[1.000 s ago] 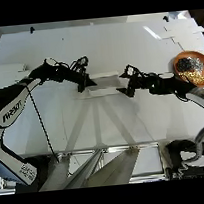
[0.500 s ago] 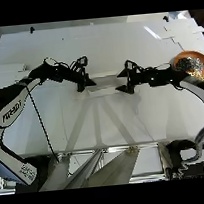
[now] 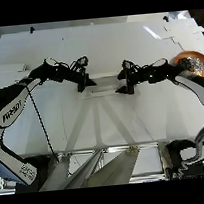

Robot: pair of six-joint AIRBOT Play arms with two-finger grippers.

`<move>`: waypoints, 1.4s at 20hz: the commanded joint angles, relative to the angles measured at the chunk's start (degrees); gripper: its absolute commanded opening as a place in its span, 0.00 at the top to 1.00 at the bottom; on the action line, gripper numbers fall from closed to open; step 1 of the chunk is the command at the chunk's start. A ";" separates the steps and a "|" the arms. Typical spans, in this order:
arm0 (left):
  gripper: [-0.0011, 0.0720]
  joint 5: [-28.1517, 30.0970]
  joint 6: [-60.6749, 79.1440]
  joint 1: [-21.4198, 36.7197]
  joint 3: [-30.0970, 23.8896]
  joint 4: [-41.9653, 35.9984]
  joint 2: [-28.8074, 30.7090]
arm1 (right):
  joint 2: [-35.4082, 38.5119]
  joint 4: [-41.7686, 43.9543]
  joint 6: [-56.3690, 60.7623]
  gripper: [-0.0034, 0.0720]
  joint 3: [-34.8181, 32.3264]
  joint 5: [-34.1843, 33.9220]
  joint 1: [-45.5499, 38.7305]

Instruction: Fold the box and place the chain.

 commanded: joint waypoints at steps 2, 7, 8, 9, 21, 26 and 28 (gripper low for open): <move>0.97 0.02 -0.02 0.00 -0.02 0.00 -0.04 | -1.66 -3.78 4.20 0.04 1.20 3.63 0.04; 0.97 0.02 -0.02 0.00 -0.02 0.00 -0.04 | -1.66 -3.63 6.16 0.04 1.27 1.14 0.96; 0.97 0.02 -0.02 0.00 -0.02 0.00 -0.04 | -1.66 -4.92 6.93 0.04 1.53 0.63 1.57; 0.97 0.02 -0.02 0.00 -0.02 0.00 -0.04 | -1.66 -5.79 7.13 0.04 1.66 0.33 2.19; 0.97 0.04 -0.02 0.00 -0.02 0.00 -0.04 | -4.59 -8.57 12.90 0.04 5.77 5.62 2.89; 0.97 0.02 -0.02 0.00 -0.02 0.00 -0.04 | -4.59 -8.94 12.90 0.04 5.77 5.77 2.89; 0.97 0.02 -0.02 0.00 -0.02 0.00 -0.04 | -4.59 -8.72 13.75 0.04 5.77 5.86 2.89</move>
